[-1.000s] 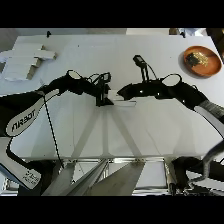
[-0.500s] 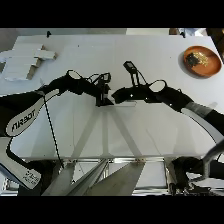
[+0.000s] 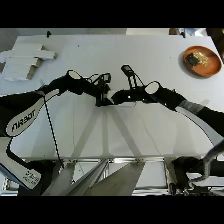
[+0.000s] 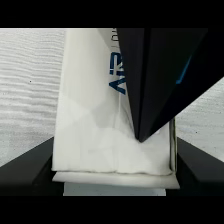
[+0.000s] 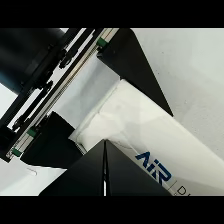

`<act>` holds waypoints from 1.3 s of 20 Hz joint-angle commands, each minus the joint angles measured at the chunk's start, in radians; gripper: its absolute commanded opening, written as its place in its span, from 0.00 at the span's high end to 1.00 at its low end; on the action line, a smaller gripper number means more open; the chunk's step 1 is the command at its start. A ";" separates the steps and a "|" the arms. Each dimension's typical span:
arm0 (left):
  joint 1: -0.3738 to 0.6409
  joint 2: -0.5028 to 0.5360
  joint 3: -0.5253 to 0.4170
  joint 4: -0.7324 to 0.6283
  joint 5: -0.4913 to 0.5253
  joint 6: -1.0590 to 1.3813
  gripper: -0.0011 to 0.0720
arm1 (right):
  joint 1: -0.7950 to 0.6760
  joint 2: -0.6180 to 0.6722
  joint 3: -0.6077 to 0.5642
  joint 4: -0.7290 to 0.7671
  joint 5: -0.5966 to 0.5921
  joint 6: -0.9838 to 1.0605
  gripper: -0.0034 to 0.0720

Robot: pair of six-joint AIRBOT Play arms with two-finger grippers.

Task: Fold the box and place the chain.

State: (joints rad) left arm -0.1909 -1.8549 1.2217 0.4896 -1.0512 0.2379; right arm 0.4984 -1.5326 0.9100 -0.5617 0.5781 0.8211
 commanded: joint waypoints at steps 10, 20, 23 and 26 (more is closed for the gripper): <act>0.000 0.001 0.000 -0.003 0.000 -0.003 0.33 | -0.001 0.187 -0.001 -0.042 -0.152 0.008 0.94; 0.000 0.001 0.000 -0.003 0.000 -0.003 0.33 | -0.343 0.461 -0.001 -0.330 -0.028 0.065 0.94; 0.000 0.001 0.000 -0.003 0.000 -0.003 0.33 | -0.497 0.506 -0.001 -0.492 0.049 0.198 0.94; 0.000 0.001 0.000 -0.003 0.000 -0.003 0.33 | -0.583 0.511 -0.001 -0.723 0.171 0.372 0.94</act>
State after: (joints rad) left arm -0.1909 -1.8545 1.2213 0.4866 -1.0515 0.2348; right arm 0.0105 -1.0443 0.9077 -1.0599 0.6350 1.0298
